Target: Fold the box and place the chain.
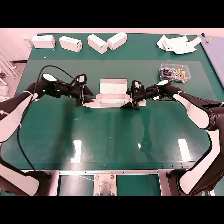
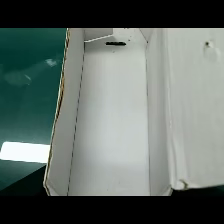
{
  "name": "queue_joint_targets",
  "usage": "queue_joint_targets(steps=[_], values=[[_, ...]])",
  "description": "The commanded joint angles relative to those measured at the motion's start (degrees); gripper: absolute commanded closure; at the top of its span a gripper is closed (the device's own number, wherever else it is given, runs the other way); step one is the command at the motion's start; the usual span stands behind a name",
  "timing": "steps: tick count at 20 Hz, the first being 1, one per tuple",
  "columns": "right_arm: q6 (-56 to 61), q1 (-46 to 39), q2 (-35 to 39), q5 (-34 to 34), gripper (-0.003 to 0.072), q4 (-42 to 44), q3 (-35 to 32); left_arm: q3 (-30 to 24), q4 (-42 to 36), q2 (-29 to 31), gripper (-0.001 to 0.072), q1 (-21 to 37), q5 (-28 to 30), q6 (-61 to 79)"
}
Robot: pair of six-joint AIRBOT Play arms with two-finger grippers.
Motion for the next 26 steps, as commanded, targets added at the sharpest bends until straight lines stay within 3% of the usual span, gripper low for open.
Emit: queue_joint_targets(steps=[1, 7, 9, 10, 11, 12, 15, 19, 23, 26], values=[[0.0, 0.0, 0.0, 0.0, 0.0102, 0.0, 0.0, 0.0, -0.7, -1.5, 0.0321, -0.5, 1.2, 0.3], [0.0, 0.0, 0.0, 0.0, 0.0101, 0.0, 0.0, 0.1, 4.5, -1.3, 0.0324, -0.5, 3.0, -2.3], [0.0, 0.0, 0.0, 0.0, 0.0101, 0.0, 0.0, 0.2, 4.5, -0.6, 0.0538, -0.5, 1.8, -3.2], [0.0, 0.0, 0.0, 0.0, 0.0102, 0.0, 0.0, 0.2, 4.4, -0.1, 0.0546, -0.5, 1.2, -3.5], [0.0, 0.0, 0.0, 0.0, 0.0101, 0.0, 0.0, 0.2, 4.4, 0.3, 0.0649, -0.5, 0.9, -5.0], [0.0, 0.0, 0.0, 0.0, 0.0102, 0.0, 0.0, 0.2, 4.3, 0.8, 0.0692, -0.2, 0.3, -6.2], [0.0, 0.0, 0.0, 0.0, 0.0102, 0.0, 0.0, 0.2, -1.0, 1.2, 0.0694, 2.3, 0.0, -10.1], [0.0, 0.0, 0.0, 0.0, 0.0102, 0.0, 0.0, 0.2, -5.8, 1.8, 0.0695, 8.5, 3.0, -25.2], [0.0, 0.0, 0.0, 0.0, 0.0102, 0.0, 0.0, 0.2, 2.9, 1.8, 0.0695, 12.8, 5.8, -52.8], [0.0, 0.0, 0.0, 0.0, 0.0101, 0.0, 0.0, 0.0, 6.9, 1.7, 0.0694, 13.0, 4.5, -61.2]])
